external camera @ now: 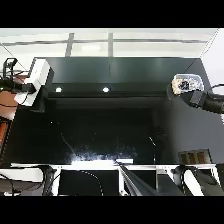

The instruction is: Fold the box and place the chain.

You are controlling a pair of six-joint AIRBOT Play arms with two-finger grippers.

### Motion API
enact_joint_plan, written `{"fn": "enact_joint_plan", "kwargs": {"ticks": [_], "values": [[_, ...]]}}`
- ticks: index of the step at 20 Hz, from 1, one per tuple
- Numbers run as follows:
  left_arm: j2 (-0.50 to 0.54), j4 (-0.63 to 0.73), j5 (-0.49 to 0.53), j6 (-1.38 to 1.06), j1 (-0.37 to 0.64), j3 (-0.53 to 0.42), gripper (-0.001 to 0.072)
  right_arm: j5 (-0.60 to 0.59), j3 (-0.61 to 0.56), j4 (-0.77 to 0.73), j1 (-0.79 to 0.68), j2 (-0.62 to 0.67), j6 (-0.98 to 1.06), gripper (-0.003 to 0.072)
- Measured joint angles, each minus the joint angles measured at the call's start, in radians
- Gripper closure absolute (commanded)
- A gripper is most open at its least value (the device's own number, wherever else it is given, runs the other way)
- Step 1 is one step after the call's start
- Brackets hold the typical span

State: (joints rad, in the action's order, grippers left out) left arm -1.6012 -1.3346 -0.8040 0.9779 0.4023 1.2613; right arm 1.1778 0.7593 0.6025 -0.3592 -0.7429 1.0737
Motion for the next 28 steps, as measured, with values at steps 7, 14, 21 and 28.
{"fn": "enact_joint_plan", "kwargs": {"ticks": [7,14,21,28], "values": [[0.074,-0.031,-0.301,0.098,-0.021,0.217,0.0402,-0.019,0.038,-0.001,0.053,0.0,0.005,0.0666],[0.325,0.027,-0.647,0.253,-0.036,0.308,0.0683,0.022,0.207,0.112,0.101,0.003,0.005,0.0669],[0.861,0.205,-0.351,0.195,-0.137,-0.288,0.068,-0.173,0.035,0.299,0.113,0.077,-0.046,0.0667],[1.164,0.248,-0.116,0.115,-0.227,-0.706,0.0679,-0.396,-0.134,0.341,0.113,0.102,-0.097,0.0665]]}}
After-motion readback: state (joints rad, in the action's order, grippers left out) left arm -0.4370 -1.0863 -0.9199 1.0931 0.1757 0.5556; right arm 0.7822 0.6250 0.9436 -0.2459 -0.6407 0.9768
